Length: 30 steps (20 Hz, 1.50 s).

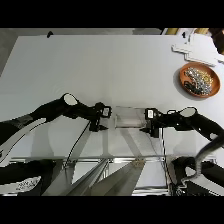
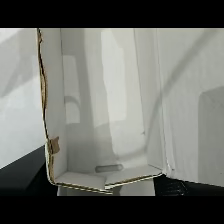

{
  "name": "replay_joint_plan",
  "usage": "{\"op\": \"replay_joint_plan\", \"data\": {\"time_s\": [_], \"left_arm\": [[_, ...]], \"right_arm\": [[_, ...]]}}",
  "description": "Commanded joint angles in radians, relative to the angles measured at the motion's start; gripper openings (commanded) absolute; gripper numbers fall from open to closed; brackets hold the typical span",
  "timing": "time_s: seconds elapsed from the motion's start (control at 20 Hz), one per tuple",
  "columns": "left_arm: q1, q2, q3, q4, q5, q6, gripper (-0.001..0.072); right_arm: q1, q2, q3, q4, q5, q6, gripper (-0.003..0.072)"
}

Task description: Fold the box and place the chain.

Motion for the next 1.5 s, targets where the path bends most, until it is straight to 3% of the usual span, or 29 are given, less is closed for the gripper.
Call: {"op": "replay_joint_plan", "data": {"time_s": [0.0,0.65,1.15,1.25,1.45], "left_arm": [[-0.034,-0.028,-0.005,-0.136,0.041,0.112,0.0696],[-0.045,-0.043,-0.005,-0.188,-0.016,0.114,0.0697],[-0.076,-0.063,0.000,-0.264,0.020,0.117,0.0696],[-0.087,-0.069,0.010,-0.238,0.029,0.097,0.0696],[-0.101,-0.142,0.122,-0.082,0.011,-0.156,0.0696]], "right_arm": [[0.000,0.001,0.001,0.000,0.000,0.000,0.0397],[0.000,0.001,0.001,0.000,0.000,0.000,0.0397],[0.000,0.001,0.001,0.000,0.000,0.000,0.0397],[0.000,0.001,0.001,0.000,0.000,0.000,0.0397],[0.000,0.001,0.001,0.001,0.000,0.000,0.0397]]}}
